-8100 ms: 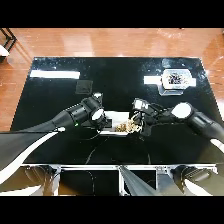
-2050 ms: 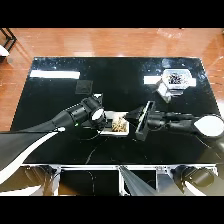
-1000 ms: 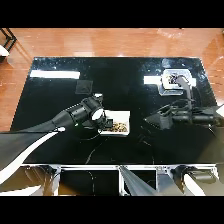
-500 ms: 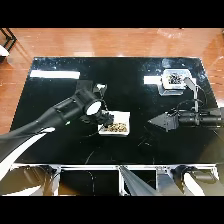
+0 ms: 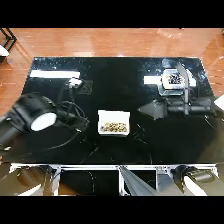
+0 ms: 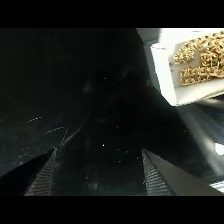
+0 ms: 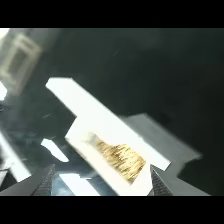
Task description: Fold the box and place the chain.
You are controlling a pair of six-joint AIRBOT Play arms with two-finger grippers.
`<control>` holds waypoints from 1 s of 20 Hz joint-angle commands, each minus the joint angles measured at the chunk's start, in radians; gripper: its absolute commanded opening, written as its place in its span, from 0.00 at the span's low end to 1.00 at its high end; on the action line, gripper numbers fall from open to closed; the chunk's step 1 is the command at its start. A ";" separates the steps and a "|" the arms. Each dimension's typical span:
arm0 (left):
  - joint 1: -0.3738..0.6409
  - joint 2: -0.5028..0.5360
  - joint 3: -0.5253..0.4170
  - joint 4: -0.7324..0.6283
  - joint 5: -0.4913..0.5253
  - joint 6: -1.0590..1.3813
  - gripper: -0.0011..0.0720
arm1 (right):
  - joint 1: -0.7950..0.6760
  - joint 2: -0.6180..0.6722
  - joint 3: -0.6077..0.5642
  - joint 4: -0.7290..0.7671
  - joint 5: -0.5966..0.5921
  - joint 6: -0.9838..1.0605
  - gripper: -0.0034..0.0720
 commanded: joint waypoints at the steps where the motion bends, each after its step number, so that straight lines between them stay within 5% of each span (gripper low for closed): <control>1: 0.200 0.071 -0.101 -0.205 0.165 0.143 0.89 | 0.156 -0.175 0.228 -0.280 -0.049 0.191 0.99; 5: 0.377 0.075 -0.169 -0.468 0.272 0.348 0.89 | 0.341 -0.406 0.440 -0.583 -0.006 0.383 0.99; 12: 0.346 0.075 -0.280 -0.454 0.312 0.409 0.89 | 0.444 -0.493 0.441 -0.562 -0.054 0.308 0.99; 20: 0.394 0.075 -0.331 -0.458 0.349 0.418 0.89 | 0.443 -0.492 0.443 -0.514 0.093 0.055 0.99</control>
